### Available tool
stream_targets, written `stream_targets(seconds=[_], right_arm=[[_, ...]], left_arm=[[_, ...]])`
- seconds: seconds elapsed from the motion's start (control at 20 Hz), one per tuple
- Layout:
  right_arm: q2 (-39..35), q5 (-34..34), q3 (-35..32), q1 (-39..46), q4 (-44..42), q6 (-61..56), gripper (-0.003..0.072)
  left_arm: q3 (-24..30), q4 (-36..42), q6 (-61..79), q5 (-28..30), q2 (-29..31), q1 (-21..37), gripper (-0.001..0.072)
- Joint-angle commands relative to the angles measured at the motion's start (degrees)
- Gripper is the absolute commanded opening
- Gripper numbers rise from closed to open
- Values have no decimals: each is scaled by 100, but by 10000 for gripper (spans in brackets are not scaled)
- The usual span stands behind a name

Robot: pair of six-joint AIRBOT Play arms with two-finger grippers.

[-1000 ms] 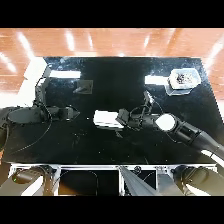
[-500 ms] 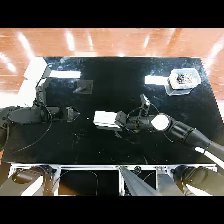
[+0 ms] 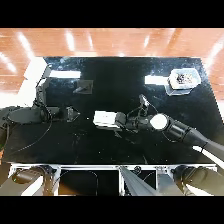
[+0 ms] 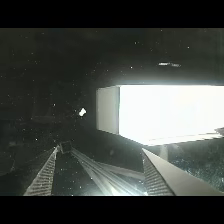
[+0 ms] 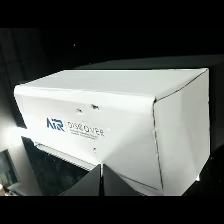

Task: Fold the box and place the chain.

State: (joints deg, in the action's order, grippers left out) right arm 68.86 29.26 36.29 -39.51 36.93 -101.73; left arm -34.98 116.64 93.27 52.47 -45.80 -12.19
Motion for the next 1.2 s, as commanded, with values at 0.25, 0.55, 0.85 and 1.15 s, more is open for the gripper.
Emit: stream_targets(seconds=[0.25, 0.55, 0.85, 1.15], right_arm=[[105, 20, 2, 0, -326, 428, 33], [-498, 533, 164, 199, -796, 1241, 33], [-1239, 1462, 166, 1325, -466, 1676, 34], [-1360, 2216, 166, 2455, 306, 1808, 33]], left_arm=[[-4, 85, 11, 0, -4, -2, 635], [-105, 83, 295, 164, -4, 0, 635], [-905, 85, 1663, 555, -472, 7, 634], [-2197, 850, 5274, 1860, -1491, -951, 644]])
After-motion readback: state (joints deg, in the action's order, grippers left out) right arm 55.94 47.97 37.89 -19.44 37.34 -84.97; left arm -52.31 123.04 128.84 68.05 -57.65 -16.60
